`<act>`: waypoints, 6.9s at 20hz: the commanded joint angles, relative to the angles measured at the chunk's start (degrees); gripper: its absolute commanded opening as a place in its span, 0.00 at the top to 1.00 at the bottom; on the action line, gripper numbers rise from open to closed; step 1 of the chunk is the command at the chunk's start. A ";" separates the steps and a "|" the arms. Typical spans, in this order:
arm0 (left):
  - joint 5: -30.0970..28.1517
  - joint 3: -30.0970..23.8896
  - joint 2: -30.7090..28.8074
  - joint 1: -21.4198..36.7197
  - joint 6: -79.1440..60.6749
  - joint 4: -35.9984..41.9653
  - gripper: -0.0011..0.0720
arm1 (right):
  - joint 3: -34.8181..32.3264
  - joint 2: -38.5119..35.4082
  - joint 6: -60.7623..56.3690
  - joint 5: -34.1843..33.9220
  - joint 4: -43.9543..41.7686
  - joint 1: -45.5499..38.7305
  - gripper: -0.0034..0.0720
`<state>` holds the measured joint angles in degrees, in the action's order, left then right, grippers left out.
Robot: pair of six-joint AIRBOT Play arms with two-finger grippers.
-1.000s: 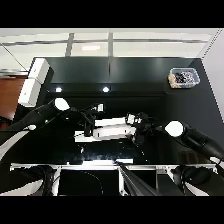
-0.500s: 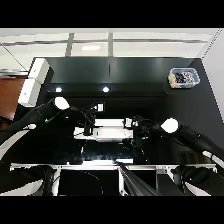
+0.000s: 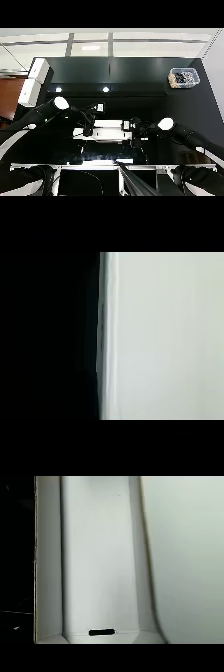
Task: Fold the box and place the chain.
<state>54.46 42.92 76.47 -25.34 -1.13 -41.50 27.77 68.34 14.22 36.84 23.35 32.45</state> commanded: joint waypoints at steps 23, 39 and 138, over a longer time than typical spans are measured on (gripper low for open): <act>0.09 0.04 -0.02 -0.04 0.02 0.13 0.95 | 0.07 0.98 -5.03 -2.80 7.37 1.27 0.03; 5.84 0.04 -9.16 0.22 17.14 -15.32 0.40 | 0.07 0.98 -5.03 -2.80 7.34 1.25 0.34; -16.92 -19.61 -16.20 -5.05 2.40 10.58 0.39 | 0.04 0.98 -5.05 -2.82 7.34 1.25 0.34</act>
<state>37.98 23.27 60.23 -30.30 1.39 -30.92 27.83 69.28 9.15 34.04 30.65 33.67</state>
